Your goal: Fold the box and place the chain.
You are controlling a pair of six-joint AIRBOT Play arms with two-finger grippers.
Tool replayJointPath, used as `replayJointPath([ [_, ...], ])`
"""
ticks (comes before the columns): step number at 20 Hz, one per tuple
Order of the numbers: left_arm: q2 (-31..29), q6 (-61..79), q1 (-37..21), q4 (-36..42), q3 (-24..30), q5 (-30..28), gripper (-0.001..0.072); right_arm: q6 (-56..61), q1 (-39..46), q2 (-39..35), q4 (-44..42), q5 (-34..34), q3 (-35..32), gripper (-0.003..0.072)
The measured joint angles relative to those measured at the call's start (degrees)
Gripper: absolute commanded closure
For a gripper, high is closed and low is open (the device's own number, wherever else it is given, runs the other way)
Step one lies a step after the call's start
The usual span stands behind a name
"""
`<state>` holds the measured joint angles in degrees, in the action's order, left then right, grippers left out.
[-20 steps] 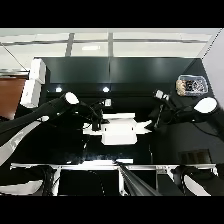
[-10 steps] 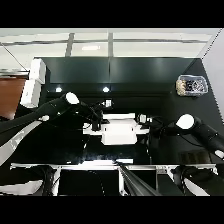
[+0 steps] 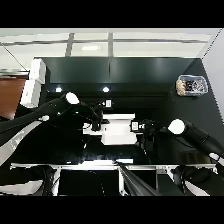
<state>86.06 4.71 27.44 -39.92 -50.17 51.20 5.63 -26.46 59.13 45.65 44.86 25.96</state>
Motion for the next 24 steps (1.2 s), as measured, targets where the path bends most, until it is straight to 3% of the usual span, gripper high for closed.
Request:
replayJointPath([
  [6, 0.0, -0.11, 0.0, -0.22, 0.02, -0.07, 0.0683, -1.88, -0.87, 0.24, -3.37, -5.01, 2.4, -0.0024],
  [13, 0.02, -0.09, 0.0, -0.11, 0.02, -0.09, 0.0683, -2.71, 1.18, 0.28, -3.13, -5.31, 6.1, -0.0024],
  [24, 0.04, -0.04, -0.02, -0.07, 0.0, -0.02, 0.0683, -3.1, 2.45, 0.33, -1.09, -5.2, 6.64, -0.0024],
])
